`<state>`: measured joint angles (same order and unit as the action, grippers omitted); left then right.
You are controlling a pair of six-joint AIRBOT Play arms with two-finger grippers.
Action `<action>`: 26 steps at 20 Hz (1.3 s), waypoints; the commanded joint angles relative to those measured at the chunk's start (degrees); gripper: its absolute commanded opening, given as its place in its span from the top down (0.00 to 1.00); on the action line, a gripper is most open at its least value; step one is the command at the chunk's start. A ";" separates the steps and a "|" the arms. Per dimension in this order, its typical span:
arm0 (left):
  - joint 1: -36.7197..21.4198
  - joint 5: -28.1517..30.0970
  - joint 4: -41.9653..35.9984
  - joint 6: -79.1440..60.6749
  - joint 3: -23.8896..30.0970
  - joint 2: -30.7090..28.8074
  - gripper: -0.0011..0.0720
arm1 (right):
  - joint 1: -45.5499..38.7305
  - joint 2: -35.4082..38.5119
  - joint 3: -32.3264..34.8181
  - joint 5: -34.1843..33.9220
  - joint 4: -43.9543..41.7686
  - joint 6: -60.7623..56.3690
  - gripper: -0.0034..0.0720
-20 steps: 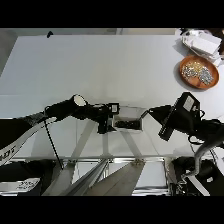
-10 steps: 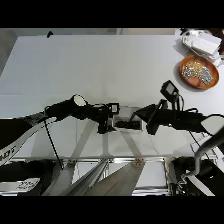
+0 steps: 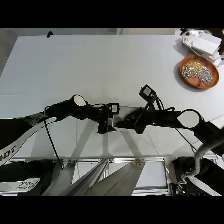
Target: Fold the box and place the chain.
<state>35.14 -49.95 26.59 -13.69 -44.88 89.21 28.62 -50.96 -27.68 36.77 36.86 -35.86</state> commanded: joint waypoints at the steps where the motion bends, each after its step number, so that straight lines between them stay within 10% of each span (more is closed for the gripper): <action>1: -0.02 0.00 0.00 0.00 -0.07 -0.02 0.80 | 1.70 -1.77 -0.02 -1.75 -0.09 -0.37 0.88; 5: -0.02 0.00 0.02 0.00 -0.07 -0.02 0.80 | 1.90 -1.88 -0.04 -2.03 -0.22 -1.07 0.62; 15: -0.02 0.00 0.02 0.00 -0.07 -0.02 0.80 | -5.77 2.75 -12.61 3.54 3.98 -7.65 0.75; 26: -0.02 0.00 0.02 0.00 -0.07 -0.02 0.80 | -15.74 -14.32 -16.31 25.44 7.32 2.54 0.75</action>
